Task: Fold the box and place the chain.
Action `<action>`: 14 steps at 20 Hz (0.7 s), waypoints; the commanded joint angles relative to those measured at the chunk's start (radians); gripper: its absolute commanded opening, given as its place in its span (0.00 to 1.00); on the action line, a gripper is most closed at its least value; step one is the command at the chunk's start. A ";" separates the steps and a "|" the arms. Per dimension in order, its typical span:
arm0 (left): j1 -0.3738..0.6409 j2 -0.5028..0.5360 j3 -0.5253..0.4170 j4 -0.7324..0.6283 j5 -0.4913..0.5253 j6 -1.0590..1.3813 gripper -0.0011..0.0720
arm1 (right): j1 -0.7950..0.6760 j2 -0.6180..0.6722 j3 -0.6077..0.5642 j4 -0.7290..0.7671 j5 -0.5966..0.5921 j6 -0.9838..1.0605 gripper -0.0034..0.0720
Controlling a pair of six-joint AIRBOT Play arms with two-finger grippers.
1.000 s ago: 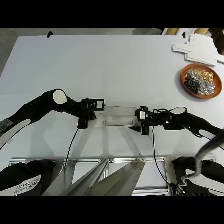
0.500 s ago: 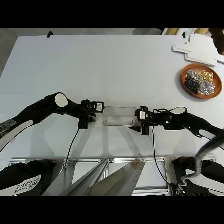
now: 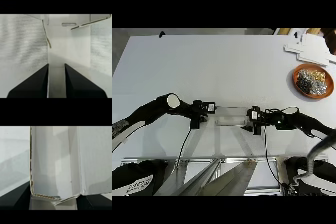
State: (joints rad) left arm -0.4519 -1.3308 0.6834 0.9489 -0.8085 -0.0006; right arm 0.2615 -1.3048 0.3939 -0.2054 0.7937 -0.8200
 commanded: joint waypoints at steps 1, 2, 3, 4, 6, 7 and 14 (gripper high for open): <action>-0.009 0.036 -0.002 -0.014 0.020 0.022 0.33 | 0.000 0.000 0.001 0.000 0.000 0.000 0.59; -0.011 0.059 -0.003 -0.032 0.016 0.060 0.33 | 0.000 0.000 0.001 0.000 0.000 0.000 0.59; -0.013 0.078 -0.002 -0.051 0.008 0.092 0.33 | 0.000 0.000 0.001 0.000 0.000 0.000 0.59; -0.017 0.093 -0.002 -0.068 -0.001 0.126 0.33 | 0.000 0.000 0.001 0.000 0.000 0.000 0.59; -0.025 0.097 -0.003 -0.075 -0.019 0.171 0.33 | 0.000 0.000 0.001 0.000 0.000 0.000 0.59; -0.030 0.094 -0.003 -0.074 -0.023 0.181 0.33 | 0.000 0.000 0.001 0.000 0.000 0.000 0.59; -0.037 0.029 -0.003 -0.074 -0.014 0.180 0.33 | 0.000 0.000 0.001 0.000 0.000 0.000 0.59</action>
